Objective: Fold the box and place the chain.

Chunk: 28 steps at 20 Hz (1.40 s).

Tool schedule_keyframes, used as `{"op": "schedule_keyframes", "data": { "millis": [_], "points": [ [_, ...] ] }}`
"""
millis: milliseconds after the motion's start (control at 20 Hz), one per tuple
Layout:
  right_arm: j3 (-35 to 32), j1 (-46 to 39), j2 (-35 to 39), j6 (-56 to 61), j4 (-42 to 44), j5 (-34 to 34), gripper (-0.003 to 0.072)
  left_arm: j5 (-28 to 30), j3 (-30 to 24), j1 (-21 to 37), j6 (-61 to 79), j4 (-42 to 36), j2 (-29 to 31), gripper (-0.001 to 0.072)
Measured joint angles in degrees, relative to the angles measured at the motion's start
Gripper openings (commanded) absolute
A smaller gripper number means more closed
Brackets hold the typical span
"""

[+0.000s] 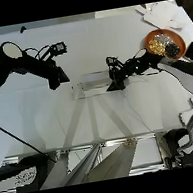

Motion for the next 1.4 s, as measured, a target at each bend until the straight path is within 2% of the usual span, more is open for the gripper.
{"op": "schedule_keyframes", "data": {
  "millis": [150, 350, 650, 800, 1000, 1150, 1400],
  "points": [
    [0.0, 0.0, 0.0, 0.0, 0.0, 0.0, 0.0389, -3.0, -0.3, -2.0, -2.4, -2.9, 1.0, 0.0009],
    [0.0, 0.0, 0.0, 0.0, 0.0, 0.0, 0.0389, -1.0, -0.5, -6.8, -3.5, -4.0, 0.5, 0.0007],
    [0.0, 0.0, 0.0, 0.0, 0.0, 0.0, 0.0389, 11.6, -0.5, -10.8, -3.2, -4.2, -4.0, 0.0006],
    [0.0, 0.0, 0.0, 0.0, 0.0, 0.0, 0.0389, 19.5, -0.5, -10.7, -4.3, -5.0, -5.8, 0.0005],
    [0.0, 0.0, 0.0, 0.0, 0.0, 0.0, 0.0389, 25.5, -0.5, -9.0, -6.3, -9.7, -7.2, 0.0004],
    [0.0, 0.0, 0.0, 0.0, 0.0, 0.0, 0.0389, 26.5, -0.5, -7.6, -8.0, -13.8, -9.1, 0.0004],
    [0.0, 0.0, 0.0, 0.0, 0.0, 0.0, 0.0389, 24.5, -0.5, -6.9, -10.1, -16.4, -13.8, 0.0004]
  ]
}}
